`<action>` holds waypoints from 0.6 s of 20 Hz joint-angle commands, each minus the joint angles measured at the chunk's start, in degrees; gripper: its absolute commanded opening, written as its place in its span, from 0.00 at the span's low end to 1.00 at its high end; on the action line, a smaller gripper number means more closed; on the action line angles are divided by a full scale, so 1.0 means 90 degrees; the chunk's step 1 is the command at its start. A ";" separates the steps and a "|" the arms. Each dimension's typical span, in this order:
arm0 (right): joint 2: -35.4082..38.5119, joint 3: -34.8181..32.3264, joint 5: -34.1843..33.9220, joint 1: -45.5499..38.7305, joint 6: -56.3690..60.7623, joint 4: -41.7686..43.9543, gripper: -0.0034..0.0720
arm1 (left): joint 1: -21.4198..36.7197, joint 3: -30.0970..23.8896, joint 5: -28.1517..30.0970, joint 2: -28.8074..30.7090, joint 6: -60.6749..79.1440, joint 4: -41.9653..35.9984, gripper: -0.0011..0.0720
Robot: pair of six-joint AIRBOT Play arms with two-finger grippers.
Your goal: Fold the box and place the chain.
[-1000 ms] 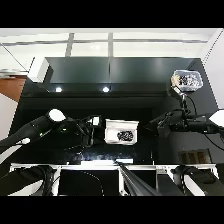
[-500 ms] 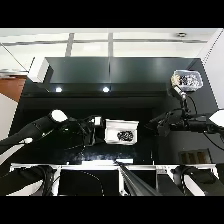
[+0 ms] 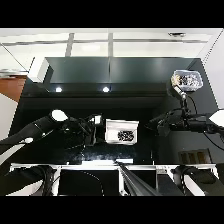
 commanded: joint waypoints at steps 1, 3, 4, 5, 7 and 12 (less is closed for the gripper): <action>-0.0002 0.0005 0.0000 -0.0002 0.0002 0.0002 0.71 | -0.0117 0.0007 0.0029 -0.0022 -0.0007 0.0024 0.96; -0.0002 0.0005 0.0000 -0.0002 0.0002 0.0002 0.71 | -0.0143 0.0007 0.0056 -0.0022 -0.0017 0.0024 0.96; -0.0002 0.0005 -0.0002 -0.0002 0.0000 0.0002 0.71 | -0.0155 0.0007 0.0102 -0.0022 -0.0044 0.0024 0.97; -0.0002 0.0005 -0.0005 -0.0002 0.0000 0.0002 0.71 | -0.0160 0.0007 0.0119 -0.0022 -0.0053 0.0024 0.97; -0.0002 0.0005 -0.0049 -0.0002 0.0002 0.0002 0.71 | -0.0189 0.0010 0.0192 -0.0022 -0.0121 0.0039 0.97; -0.0002 0.0005 -0.0168 -0.0002 0.0000 0.0002 0.71 | -0.0359 0.0012 0.0272 -0.0022 -0.0170 0.0231 0.76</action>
